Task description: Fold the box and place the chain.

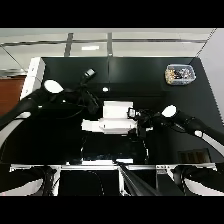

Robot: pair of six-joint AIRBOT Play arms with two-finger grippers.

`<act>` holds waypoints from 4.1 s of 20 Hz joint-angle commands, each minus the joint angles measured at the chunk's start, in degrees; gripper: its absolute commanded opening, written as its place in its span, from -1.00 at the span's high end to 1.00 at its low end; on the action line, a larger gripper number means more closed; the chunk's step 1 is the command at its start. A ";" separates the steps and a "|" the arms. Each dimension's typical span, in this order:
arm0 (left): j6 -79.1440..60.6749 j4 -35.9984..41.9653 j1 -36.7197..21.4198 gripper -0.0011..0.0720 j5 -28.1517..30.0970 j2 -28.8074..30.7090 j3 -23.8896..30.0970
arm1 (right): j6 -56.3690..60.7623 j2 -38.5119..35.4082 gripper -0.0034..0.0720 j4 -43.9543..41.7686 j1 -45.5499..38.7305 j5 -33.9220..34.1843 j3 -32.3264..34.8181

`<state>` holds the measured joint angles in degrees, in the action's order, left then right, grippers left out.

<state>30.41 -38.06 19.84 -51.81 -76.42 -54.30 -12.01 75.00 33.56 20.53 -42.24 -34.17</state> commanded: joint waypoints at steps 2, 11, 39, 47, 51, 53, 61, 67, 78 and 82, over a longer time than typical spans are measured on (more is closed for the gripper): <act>1.29 -2.82 -1.62 0.91 -3.45 11.93 5.05 | 0.04 0.04 0.30 -0.04 0.00 0.04 -0.04; -30.58 -11.04 -0.48 -0.98 8.66 14.73 19.50 | 0.04 0.02 0.30 -0.04 0.00 0.04 -0.04; -36.20 6.08 10.05 0.51 9.81 0.92 14.88 | 0.02 0.04 0.30 -0.04 0.00 0.04 -0.04; -36.00 6.12 10.16 0.54 9.35 0.87 14.88 | 0.04 0.04 0.30 -0.04 0.00 0.04 -0.04; -36.00 5.75 10.19 0.55 9.38 0.87 14.88 | 0.04 0.04 0.29 -0.04 0.00 0.07 -0.04; -35.98 5.75 10.16 -0.58 9.62 0.87 14.88 | 0.04 0.04 0.29 -0.04 0.00 0.07 -0.04; -19.50 -4.35 7.48 0.91 7.80 4.26 14.25 | 0.02 0.02 0.29 -0.04 0.00 0.07 -0.04; 28.22 -31.36 -6.10 0.91 -0.61 14.58 14.08 | 0.04 0.04 0.29 -0.04 0.00 0.07 -0.04; 33.99 6.03 -29.40 0.91 -15.30 0.28 22.47 | 0.04 0.04 0.29 -0.04 0.00 0.09 -0.04; 32.13 6.58 -22.91 0.91 -11.85 -5.38 20.48 | 0.04 0.02 0.30 -0.04 0.00 0.09 -0.04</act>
<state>64.53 -35.00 -6.07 -64.42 -77.87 -33.01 -11.97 75.00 33.54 20.53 -42.13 -34.17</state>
